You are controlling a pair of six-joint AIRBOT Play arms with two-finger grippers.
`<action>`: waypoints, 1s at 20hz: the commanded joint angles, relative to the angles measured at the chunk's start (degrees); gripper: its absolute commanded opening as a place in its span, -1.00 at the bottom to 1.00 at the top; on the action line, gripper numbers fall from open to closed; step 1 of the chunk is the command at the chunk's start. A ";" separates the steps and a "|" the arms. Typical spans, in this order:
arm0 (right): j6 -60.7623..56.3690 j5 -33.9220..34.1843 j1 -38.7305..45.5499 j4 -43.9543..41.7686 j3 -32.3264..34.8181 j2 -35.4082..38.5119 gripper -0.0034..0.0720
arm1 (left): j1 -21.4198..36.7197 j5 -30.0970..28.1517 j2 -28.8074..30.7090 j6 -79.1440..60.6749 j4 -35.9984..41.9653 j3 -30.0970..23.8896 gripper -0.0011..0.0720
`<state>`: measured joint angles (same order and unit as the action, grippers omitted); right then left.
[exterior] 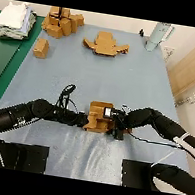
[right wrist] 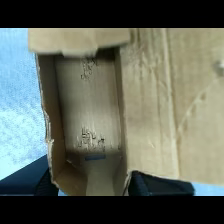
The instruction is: Fold the box.
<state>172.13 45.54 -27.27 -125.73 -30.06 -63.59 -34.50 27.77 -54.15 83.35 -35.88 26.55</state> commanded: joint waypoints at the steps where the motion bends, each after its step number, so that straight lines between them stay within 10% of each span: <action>1: -0.02 -0.02 0.02 0.00 0.02 0.00 0.42 | -0.22 -0.42 -0.92 -0.28 0.24 0.11 0.80; 15: -0.02 -0.04 0.02 0.00 0.02 0.00 0.42 | -6.78 2.43 -11.19 17.05 -13.22 11.80 0.46; 20: -0.02 -0.02 0.02 0.00 0.02 0.00 0.42 | -9.99 11.69 -12.90 38.69 -35.12 17.25 0.46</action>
<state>172.13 45.50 -27.22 -125.64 -30.06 -63.57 -42.74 33.98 -66.13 108.42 -57.28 40.77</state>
